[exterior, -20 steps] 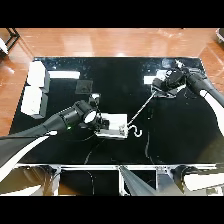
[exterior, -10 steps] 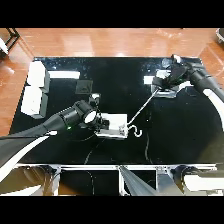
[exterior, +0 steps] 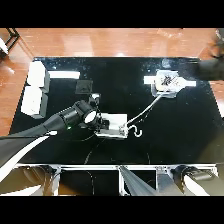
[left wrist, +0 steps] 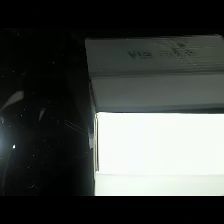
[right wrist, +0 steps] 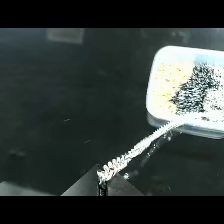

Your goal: Fold the box and place the chain.

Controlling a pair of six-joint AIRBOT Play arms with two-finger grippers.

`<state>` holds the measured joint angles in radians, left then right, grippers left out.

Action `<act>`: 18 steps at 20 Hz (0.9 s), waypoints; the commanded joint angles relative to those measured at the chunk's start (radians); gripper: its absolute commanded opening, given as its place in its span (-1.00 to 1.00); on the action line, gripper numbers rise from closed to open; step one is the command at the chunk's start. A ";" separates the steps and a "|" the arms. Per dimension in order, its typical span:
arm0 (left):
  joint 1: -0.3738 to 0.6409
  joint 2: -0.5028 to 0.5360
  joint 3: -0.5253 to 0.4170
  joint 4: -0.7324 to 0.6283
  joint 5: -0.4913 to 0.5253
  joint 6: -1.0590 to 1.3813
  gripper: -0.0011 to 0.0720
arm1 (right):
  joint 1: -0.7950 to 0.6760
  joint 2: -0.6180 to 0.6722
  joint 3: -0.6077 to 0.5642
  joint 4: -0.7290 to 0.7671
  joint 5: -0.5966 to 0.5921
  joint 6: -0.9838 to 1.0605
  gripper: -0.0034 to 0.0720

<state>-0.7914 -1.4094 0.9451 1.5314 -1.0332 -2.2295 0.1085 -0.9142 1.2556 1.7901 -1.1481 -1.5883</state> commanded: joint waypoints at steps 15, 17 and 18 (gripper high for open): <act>0.000 0.001 0.001 0.000 0.003 0.000 -0.90 | 0.357 0.178 -0.179 0.541 0.219 -0.087 -0.82; 0.000 0.001 0.001 0.000 0.002 0.001 -0.90 | 0.364 0.161 -0.179 0.539 0.243 -0.081 -0.82; 0.000 0.001 0.001 0.000 0.000 0.000 -0.90 | 0.364 0.156 -0.179 0.540 0.246 -0.075 -0.82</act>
